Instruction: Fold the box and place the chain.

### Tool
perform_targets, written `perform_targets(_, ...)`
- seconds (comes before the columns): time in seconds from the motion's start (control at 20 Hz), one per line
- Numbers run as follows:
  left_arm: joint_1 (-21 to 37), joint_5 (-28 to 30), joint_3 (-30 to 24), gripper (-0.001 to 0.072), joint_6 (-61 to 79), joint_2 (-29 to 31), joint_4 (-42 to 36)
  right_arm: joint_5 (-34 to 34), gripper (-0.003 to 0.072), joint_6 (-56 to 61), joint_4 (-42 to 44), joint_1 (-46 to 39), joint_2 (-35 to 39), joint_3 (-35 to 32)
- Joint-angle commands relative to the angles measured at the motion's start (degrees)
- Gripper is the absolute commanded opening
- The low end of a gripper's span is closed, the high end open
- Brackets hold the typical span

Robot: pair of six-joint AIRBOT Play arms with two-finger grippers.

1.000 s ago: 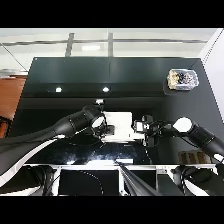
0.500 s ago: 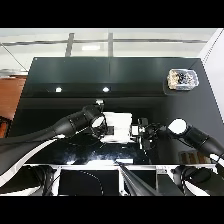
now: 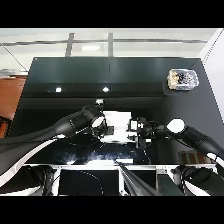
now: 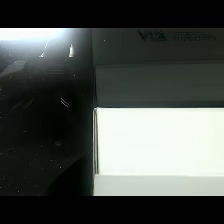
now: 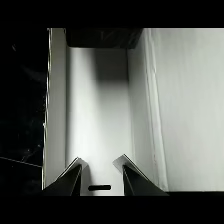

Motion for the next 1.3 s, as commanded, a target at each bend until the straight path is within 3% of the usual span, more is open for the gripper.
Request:
perform_targets(0.0,0.04,0.33,0.04,0.0027,0.04,0.00,-0.04,-0.20,0.0300,0.15,1.33,0.07,-0.31,0.00)
perform_targets(0.25,0.04,0.33,0.04,0.0028,0.04,0.00,-0.02,-0.15,0.0300,0.17,1.31,0.07,-0.31,0.00)
perform_targets(0.3,0.04,0.33,0.04,0.0027,0.04,0.00,-0.02,-0.15,0.0340,0.20,1.33,0.07,-0.31,0.00)
perform_targets(0.35,0.04,0.31,0.04,0.0027,0.04,0.00,-0.04,-0.24,0.0467,0.20,1.33,0.07,-0.31,0.00)
perform_targets(0.4,0.04,0.31,0.04,0.0027,0.04,0.00,-0.02,-0.37,0.0499,0.17,1.33,0.07,-0.31,0.00)
perform_targets(0.5,0.04,0.31,0.04,0.0027,0.04,0.00,-0.02,-0.59,0.0288,0.17,1.31,0.04,-0.31,0.00)
perform_targets(0.55,0.04,0.31,0.04,0.0027,0.04,0.00,-0.02,-0.87,0.0293,0.20,1.36,0.04,-0.31,0.00)
perform_targets(0.6,0.04,0.31,0.04,0.0027,0.04,0.00,-0.02,-1.25,0.0385,0.20,1.31,0.04,-0.31,0.00)
perform_targets(0.65,0.04,0.33,0.04,0.0027,0.04,0.00,-0.02,-1.40,0.0315,0.20,1.29,0.00,-0.31,0.00)
perform_targets(0.7,0.04,0.31,0.04,0.0027,0.04,0.00,0.00,-1.33,0.0115,0.24,1.20,-0.11,-0.17,0.00)
perform_targets(0.75,0.04,0.31,0.04,0.0027,0.04,0.00,-0.02,-1.62,0.0047,1.36,0.61,-0.15,0.24,0.02)
perform_targets(1.0,0.07,-0.39,0.04,0.0026,0.02,0.00,0.00,-0.42,0.0043,35.04,-11.52,-6.36,8.98,0.07)
perform_targets(1.25,0.04,0.92,0.04,0.0027,0.04,0.00,-0.04,8.79,0.0043,71.25,-23.12,-24.81,18.38,0.07)
